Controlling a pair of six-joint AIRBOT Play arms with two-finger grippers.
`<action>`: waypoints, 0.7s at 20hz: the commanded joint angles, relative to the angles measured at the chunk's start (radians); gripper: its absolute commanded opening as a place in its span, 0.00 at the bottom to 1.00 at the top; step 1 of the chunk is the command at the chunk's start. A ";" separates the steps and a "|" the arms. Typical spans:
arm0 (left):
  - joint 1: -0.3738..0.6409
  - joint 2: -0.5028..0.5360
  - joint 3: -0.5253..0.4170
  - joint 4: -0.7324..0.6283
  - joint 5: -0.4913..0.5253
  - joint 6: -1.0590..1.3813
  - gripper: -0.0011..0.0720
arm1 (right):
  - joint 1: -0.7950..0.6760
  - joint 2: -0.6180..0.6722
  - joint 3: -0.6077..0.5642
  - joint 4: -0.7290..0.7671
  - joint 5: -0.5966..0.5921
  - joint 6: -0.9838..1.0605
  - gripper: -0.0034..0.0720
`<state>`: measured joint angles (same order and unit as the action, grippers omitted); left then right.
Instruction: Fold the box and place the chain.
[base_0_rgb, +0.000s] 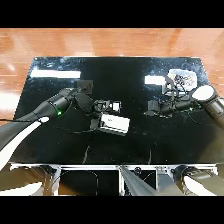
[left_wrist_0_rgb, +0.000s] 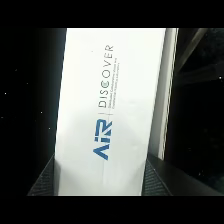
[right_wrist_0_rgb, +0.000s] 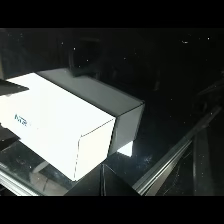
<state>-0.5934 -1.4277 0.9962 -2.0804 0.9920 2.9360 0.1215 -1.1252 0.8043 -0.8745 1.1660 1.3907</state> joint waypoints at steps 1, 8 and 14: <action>0.000 -0.002 0.004 0.008 0.002 -0.042 0.16 | -0.001 0.001 0.001 0.001 -0.003 -0.005 0.08; 0.037 0.030 0.109 0.117 0.010 -0.290 0.04 | -0.001 0.001 0.001 0.002 -0.004 -0.038 0.08; 0.288 0.040 0.164 0.117 0.103 -0.393 0.04 | -0.001 0.001 0.001 0.002 -0.011 -0.061 0.08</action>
<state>-0.4202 -1.3911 1.1400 -1.9736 1.0649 2.6064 0.1207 -1.1252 0.8043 -0.8730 1.1591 1.3430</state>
